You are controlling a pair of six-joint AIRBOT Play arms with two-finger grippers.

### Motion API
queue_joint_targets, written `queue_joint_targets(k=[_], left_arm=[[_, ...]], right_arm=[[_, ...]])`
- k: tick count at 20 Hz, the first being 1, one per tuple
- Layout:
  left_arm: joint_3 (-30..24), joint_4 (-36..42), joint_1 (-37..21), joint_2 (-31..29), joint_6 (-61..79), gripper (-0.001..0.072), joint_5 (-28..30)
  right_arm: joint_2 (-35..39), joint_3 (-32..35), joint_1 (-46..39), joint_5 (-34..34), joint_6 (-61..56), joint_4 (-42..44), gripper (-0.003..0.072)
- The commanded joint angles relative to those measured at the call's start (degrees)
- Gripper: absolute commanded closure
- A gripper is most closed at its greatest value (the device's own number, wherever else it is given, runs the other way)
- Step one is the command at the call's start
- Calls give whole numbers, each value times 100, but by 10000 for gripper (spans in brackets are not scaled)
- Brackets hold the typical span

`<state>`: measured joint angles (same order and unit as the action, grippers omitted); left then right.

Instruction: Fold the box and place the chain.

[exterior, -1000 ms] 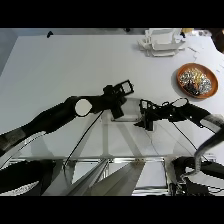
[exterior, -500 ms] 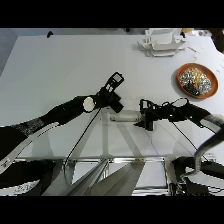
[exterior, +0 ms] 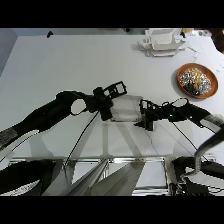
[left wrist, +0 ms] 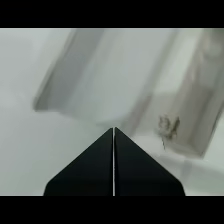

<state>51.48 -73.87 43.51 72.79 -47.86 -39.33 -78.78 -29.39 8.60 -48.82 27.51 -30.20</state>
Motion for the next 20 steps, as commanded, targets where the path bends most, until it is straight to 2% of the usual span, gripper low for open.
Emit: queue_joint_targets(k=[1, 7, 8, 9, 10, 13, 15, 16, 20], left_arm=[[0, -610, 4, 33, 4, 704, -1073], [0, -697, 2, 540, 439, 698, -1082], [0, -645, -13, 608, 678, 684, -1086], [0, -553, -105, 671, 907, 619, -1084], [0, -546, -184, 715, 1032, 598, -1069], [2, -595, -291, 741, 1386, 579, -1062], [2, -437, -289, 739, 1646, 360, -1005], [2, -326, -291, 739, 1801, 286, -942], [4, 778, -627, 741, 3202, 259, -743]], right_arm=[[4, 2, 0, -2, -4, 4, 286], [4, 2, 0, -2, -4, 4, 286], [4, 2, 2, -2, -4, 4, 286], [4, 2, 2, -2, -4, 4, 286], [4, 4, 0, -2, -4, 4, 286], [4, 2, 0, -2, -4, 4, 286], [4, 2, 0, -2, -4, 4, 286], [4, 2, 2, -2, -4, 7, 286], [4, 2, 2, -2, -4, 4, 286]])
